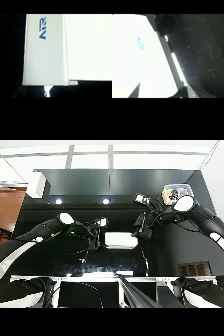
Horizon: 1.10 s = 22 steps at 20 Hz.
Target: Fold the box and place the chain.
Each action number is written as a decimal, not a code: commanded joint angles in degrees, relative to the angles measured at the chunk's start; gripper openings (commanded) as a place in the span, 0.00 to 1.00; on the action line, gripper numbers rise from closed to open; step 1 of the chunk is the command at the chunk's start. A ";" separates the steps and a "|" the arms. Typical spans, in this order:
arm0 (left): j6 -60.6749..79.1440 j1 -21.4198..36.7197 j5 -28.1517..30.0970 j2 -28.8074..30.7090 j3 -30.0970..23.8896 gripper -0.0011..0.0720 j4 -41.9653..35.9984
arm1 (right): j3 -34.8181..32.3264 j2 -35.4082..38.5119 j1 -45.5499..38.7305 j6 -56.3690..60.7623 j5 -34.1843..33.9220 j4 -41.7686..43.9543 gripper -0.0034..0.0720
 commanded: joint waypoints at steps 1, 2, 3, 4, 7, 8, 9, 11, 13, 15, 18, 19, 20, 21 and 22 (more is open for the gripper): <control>-0.02 -0.02 -0.07 -0.04 -0.04 0.61 0.02 | -0.94 0.09 0.07 -2.69 0.37 0.22 0.92; -0.02 -0.02 -0.07 -0.04 -0.04 0.61 0.02 | -0.94 0.09 0.20 -2.67 1.27 0.39 0.92; -0.02 -0.02 -0.07 -0.04 -0.04 0.61 0.02 | -0.94 0.09 0.55 -2.67 1.88 0.39 0.92; -0.02 -0.02 -0.07 -0.04 -0.04 0.61 0.02 | -0.94 0.13 1.14 -2.64 2.45 0.44 0.92; -0.02 -0.02 -0.09 -0.04 -0.04 0.61 0.02 | -0.98 0.13 2.97 -2.38 2.62 0.13 0.92; -0.02 -0.02 -0.09 -0.04 -0.04 0.61 0.02 | -0.98 0.13 3.21 -2.03 2.64 0.17 0.92; -0.02 -0.02 -0.09 -0.04 -0.04 0.61 0.02 | -0.98 0.13 3.41 -1.99 2.62 -0.04 0.92; -0.02 -0.02 -0.09 -0.04 -0.04 0.61 0.02 | -0.98 0.13 3.82 -1.99 1.77 -0.42 0.92; 0.00 -0.02 -0.09 -0.04 -0.04 0.61 0.02 | -0.98 0.13 4.26 -2.03 0.74 -0.48 0.92; 0.00 -0.02 -0.09 -0.04 -0.04 0.61 0.02 | -0.98 0.13 4.59 -2.01 -0.07 -0.70 0.92; 0.00 -0.02 -0.24 -0.04 -0.04 0.61 0.02 | -0.98 0.13 4.59 -2.01 -0.26 -0.66 0.59; 0.00 -0.02 -0.24 -0.04 -0.04 0.61 0.04 | -0.98 0.13 4.59 -1.99 -0.15 -0.66 0.56; 0.00 -0.02 -0.24 -0.04 -0.04 0.61 0.04 | -0.98 0.13 4.59 -1.99 0.11 -0.63 0.35; 0.00 -0.02 -0.24 -0.04 -0.04 0.61 0.04 | -0.98 0.13 4.59 -1.99 0.37 -0.59 0.34; 0.00 -0.02 -0.24 -0.04 -0.04 0.61 0.04 | -0.98 0.13 4.59 -1.97 0.70 -0.48 0.34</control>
